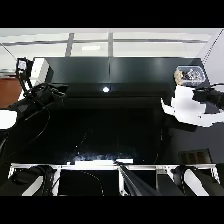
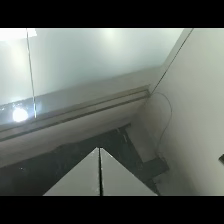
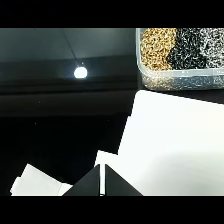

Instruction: Fold the box and place the chain.

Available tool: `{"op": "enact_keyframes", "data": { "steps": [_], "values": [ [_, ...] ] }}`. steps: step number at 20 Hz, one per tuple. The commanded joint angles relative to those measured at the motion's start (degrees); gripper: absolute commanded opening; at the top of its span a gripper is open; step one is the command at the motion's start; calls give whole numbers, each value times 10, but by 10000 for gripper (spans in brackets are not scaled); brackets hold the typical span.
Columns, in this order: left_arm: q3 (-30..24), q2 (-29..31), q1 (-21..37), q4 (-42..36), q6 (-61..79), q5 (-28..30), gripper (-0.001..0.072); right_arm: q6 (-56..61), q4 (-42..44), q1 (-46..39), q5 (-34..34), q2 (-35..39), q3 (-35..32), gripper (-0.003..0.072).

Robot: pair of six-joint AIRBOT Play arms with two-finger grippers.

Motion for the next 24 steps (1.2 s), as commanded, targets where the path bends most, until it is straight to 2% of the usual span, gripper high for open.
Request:
{"op": "enact_keyframes", "data": {
  "steps": [1,19,20,21,22,23,24],
  "values": [
    [0,0,0,0,0,0,30,0,0,1,0,0,0,46],
    [0,-1,0,0,0,-1,30,5,12,1,-5,0,0,47],
    [0,-1,0,0,0,-1,30,6,21,1,-7,0,0,89],
    [0,-1,0,0,0,0,32,16,22,1,-10,0,0,553],
    [0,-2,0,0,0,2,34,25,15,1,-16,0,0,716],
    [0,-1,0,0,1,2,91,38,9,-3,-12,0,0,720],
    [0,-2,0,0,1,6,329,39,-13,-9,-15,0,0,720]
  ]
}}
